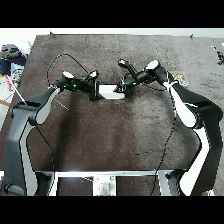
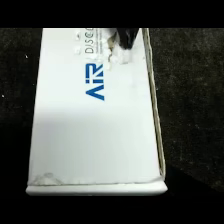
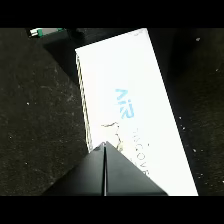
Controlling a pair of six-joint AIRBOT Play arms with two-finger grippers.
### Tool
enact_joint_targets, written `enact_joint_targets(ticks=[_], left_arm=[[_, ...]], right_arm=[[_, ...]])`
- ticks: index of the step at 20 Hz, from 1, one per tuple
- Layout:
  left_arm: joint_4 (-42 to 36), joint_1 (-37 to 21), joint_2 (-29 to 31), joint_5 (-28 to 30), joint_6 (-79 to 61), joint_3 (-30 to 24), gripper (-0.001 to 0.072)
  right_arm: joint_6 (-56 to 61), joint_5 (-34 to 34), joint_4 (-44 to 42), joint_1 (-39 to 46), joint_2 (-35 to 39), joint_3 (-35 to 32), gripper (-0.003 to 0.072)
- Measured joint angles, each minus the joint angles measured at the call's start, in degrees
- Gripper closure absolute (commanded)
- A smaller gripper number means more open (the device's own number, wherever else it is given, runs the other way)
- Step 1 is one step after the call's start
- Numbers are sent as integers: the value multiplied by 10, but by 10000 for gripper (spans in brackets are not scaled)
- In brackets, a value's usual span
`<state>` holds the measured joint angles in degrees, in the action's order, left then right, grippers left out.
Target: Fold the box and place the chain.
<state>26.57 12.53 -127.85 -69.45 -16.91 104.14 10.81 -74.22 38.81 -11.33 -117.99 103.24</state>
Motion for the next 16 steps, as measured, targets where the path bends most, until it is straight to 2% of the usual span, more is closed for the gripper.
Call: enact_joint_targets(ticks=[7,16], left_arm=[[0,0,0,0,2,0,240],[0,0,0,0,2,0,241]], right_arm=[[9,-8,7,7,14,-2,673],[36,-26,-132,30,163,-7,676]])
